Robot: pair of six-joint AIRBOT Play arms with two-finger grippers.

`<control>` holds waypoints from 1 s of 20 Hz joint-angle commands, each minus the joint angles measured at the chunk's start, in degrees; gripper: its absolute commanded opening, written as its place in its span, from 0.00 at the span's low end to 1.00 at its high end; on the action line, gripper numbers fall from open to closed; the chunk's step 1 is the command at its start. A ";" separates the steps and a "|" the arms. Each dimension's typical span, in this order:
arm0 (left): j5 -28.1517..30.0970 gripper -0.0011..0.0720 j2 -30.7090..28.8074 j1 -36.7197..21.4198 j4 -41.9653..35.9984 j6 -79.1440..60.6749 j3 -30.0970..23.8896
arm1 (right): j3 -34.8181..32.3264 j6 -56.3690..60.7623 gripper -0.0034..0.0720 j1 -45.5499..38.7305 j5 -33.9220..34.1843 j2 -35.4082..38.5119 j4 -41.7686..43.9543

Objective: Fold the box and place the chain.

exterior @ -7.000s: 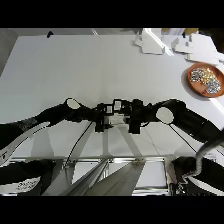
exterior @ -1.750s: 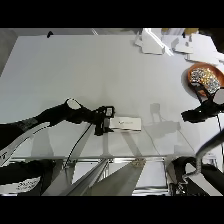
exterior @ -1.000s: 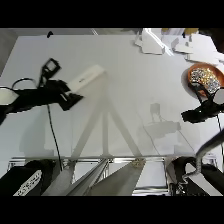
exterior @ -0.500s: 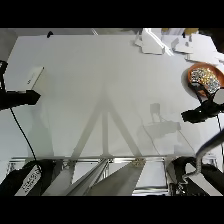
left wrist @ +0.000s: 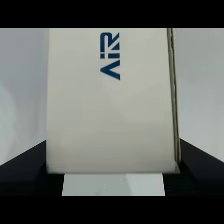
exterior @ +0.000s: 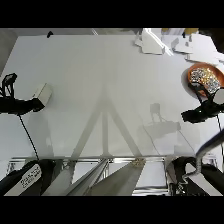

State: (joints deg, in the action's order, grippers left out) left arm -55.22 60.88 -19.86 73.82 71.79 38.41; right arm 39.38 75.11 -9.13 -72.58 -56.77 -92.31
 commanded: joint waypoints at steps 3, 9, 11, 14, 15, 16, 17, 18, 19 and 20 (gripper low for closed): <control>-2.16 0.91 2.49 -0.02 0.37 0.72 -0.09 | 0.00 0.00 0.12 -0.04 0.02 0.07 0.02; -4.00 0.97 1.38 -0.02 0.31 0.79 -0.09 | 0.00 0.00 0.12 -0.04 0.02 0.07 0.02; -4.09 0.96 -1.40 -0.02 -0.24 0.76 -0.09 | 0.00 0.00 0.12 -0.04 0.02 0.07 0.02; -4.17 0.96 -7.37 -0.02 -1.60 0.74 -0.09 | 0.00 0.00 0.12 -0.04 0.02 0.07 0.02; -4.13 0.96 -9.73 -0.02 -1.60 0.74 -0.09 | 0.00 0.00 0.12 -0.04 0.02 0.07 0.02; -4.11 0.96 -11.87 -0.02 -1.62 0.74 -0.09 | 0.00 0.00 0.12 -0.04 0.02 0.07 0.02; -4.11 0.96 -14.12 -0.02 -1.60 0.74 -0.09 | 0.00 0.00 0.12 -0.04 0.02 0.07 0.02; -4.13 0.96 -16.02 -0.02 -1.60 0.76 -0.09 | 0.00 0.00 0.12 -0.04 0.02 0.07 0.02; -4.13 0.96 -17.94 -0.02 -1.60 0.76 -0.09 | 0.00 0.00 0.12 -0.04 0.02 0.07 0.02; -4.13 0.96 -19.47 -0.02 -1.60 0.76 -0.09 | 0.00 0.00 0.12 -0.04 0.02 0.07 0.02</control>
